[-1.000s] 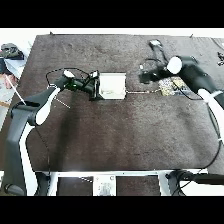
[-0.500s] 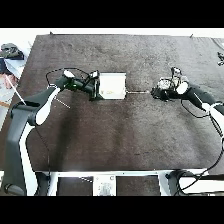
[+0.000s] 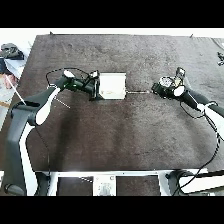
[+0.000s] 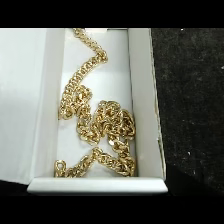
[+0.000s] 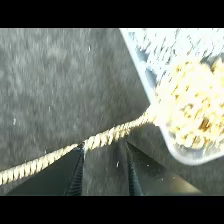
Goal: Fold the box and place the chain.
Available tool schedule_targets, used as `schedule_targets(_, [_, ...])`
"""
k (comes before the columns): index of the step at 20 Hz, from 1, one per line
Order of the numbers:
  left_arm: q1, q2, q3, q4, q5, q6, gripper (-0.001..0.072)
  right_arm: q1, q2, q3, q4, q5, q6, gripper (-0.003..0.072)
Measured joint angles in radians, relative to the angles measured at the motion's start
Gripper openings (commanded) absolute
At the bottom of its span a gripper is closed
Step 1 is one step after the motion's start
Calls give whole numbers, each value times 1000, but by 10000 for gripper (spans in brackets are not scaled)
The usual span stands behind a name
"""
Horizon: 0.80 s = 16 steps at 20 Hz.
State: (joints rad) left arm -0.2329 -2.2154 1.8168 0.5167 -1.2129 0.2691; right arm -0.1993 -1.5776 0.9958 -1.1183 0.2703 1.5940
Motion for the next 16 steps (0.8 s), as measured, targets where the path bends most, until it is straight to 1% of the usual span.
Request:
schedule_targets(3, [0, 0, 0, 0, 0, 0, 134, 0, -42, 7, 45, -31, 0, 311])
schedule_targets(5, [0, 0, 0, -1, 0, 0, 134, 3, -66, 13, 77, -65, 0, 44])
schedule_targets(6, [0, 0, 0, -1, 0, 0, 134, 6, -72, 14, 91, -71, 3, -12])
schedule_targets(8, [0, 0, 0, -1, 0, 0, 134, 28, -56, 16, 106, -79, 1, -11])
schedule_targets(10, [0, 0, 0, -1, 0, 0, 134, 64, 0, 18, 114, -101, -11, -11])
schedule_targets(14, [0, 0, 0, -1, 0, 0, 134, 179, 175, 19, 116, -105, -62, -12])
schedule_targets(16, [0, 0, 0, -1, 0, 0, 134, 245, 261, 19, 116, -128, -95, -13])
